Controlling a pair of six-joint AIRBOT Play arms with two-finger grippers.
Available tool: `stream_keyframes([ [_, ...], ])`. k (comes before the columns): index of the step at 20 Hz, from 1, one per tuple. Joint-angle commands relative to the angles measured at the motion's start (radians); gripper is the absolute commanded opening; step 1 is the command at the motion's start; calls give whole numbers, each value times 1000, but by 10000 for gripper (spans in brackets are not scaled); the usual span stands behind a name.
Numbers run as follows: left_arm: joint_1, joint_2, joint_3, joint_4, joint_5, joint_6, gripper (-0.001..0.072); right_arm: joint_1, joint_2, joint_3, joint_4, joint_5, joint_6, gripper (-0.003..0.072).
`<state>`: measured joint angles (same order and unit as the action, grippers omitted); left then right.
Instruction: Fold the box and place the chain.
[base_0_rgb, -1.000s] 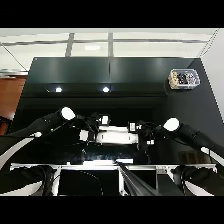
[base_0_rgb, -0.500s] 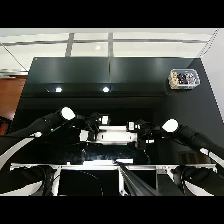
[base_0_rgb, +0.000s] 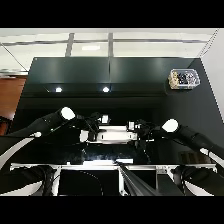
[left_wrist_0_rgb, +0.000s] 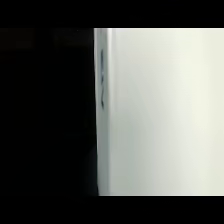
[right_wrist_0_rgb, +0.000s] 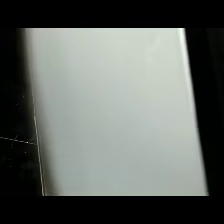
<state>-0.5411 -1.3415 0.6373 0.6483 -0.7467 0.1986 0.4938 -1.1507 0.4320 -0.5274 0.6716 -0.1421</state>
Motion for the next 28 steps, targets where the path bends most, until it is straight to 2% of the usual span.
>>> stream_keyframes([
  [1, 0, 19, 2, 0, -42, -34, 142, 1, 0, -1, 0, 0, 0, 485],
  [2, 1, 38, 2, 1, -37, -45, 309, 1, 0, -1, 0, 0, 0, 485],
  [4, 16, 84, 3, 3, -38, -109, 520, 1, 0, -1, 0, -1, 0, 485],
  [5, 31, 114, 3, 3, -40, -139, 539, 1, 0, -1, 0, -1, 0, 485],
  [10, 138, 321, 2, 77, -64, -340, 538, 1, 0, -1, 0, -1, 0, 485],
  [12, 173, 392, 2, 128, -148, -454, 536, 1, 0, -1, 0, -2, 0, 485],
  [13, 183, 417, 2, 159, -220, -514, 524, 1, 0, -1, 0, -2, 0, 486],
  [14, 187, 432, 2, 192, -291, -581, 410, 1, 0, -1, 0, -2, 0, 485],
  [15, 187, 441, 2, 231, -359, -647, 194, 1, 0, -1, 0, -2, 0, 485],
  [16, 187, 441, 1, 267, -431, -705, 25, 1, 0, -1, 0, -2, 0, 485],
  [17, 185, 440, -12, 266, -470, -797, 25, 1, 0, -1, 0, -2, 0, 485],
  [19, 164, 440, -64, 184, -484, -891, 26, 1, 0, -1, 0, -2, 0, 486],
  [20, 137, 440, -97, 117, -459, -882, 26, 1, 0, -1, 0, -2, 0, 485],
  [21, 101, 440, -129, 35, -383, -882, 26, 1, 0, -1, 0, -2, 0, 485],
  [22, 67, 440, -156, -55, -269, -882, 26, 1, 0, -1, 0, -2, 0, 486],
  [25, -46, 430, -198, -325, 196, -805, 26, 1, 0, -1, 0, -2, 0, 486],
  [27, -124, 393, -192, -377, 444, -698, 26, 1, 0, -1, 0, -2, 0, 485],
  [28, -157, 361, -185, -373, 514, -657, 26, 1, 0, -1, 0, -2, 0, 485],
])
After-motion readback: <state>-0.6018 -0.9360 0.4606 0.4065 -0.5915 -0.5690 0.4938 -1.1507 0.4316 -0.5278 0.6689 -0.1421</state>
